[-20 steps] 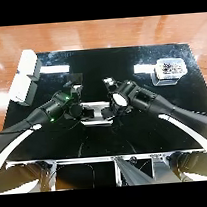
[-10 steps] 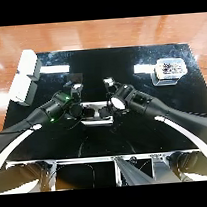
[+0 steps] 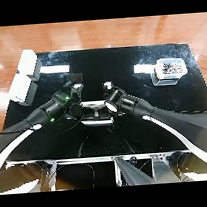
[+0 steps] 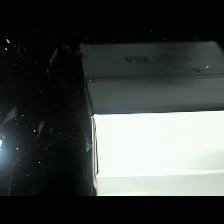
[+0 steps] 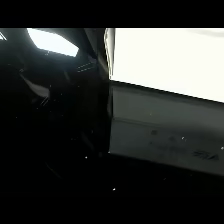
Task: Fold the box and place the chain.
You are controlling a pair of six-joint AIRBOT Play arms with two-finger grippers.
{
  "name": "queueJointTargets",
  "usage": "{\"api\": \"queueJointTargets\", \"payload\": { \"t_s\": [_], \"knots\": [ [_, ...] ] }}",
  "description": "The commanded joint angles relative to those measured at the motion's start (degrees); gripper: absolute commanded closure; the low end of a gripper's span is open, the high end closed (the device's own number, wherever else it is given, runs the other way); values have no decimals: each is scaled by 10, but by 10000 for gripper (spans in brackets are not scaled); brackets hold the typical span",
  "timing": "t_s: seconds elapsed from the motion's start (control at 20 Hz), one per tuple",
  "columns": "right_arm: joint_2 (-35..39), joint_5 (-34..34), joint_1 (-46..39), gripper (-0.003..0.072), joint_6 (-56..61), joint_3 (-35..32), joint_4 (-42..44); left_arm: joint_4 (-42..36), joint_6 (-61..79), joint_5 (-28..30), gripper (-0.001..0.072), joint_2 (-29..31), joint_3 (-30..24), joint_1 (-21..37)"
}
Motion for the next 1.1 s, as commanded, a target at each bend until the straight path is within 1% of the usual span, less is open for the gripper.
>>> {"api": "queueJointTargets", "payload": {
  "t_s": [0.0,0.15,0.2,0.3,0.35,0.9,0.95,1.0,1.05],
  "knots": [
    [-6,0,-3,331,5,0,0,0,0,1,687,0,0,0],
    [-6,0,-3,332,5,0,0,0,0,1,687,0,0,0],
    [-6,0,-3,376,4,0,1,0,0,1,687,0,0,0],
    [-6,-4,-3,634,-19,0,12,0,0,1,687,0,0,0],
    [-6,-9,-3,646,-26,0,21,0,0,1,687,0,0,0],
    [-5,-10,-3,644,-30,0,28,-1,0,1,687,0,0,-2],
    [-5,-8,-3,484,-30,2,28,-1,0,1,687,0,0,-2],
    [-5,-4,-3,364,-30,5,27,-1,0,1,687,0,0,-2],
    [-5,-1,-3,368,-30,9,23,0,0,1,687,0,0,-2]
  ]
}}
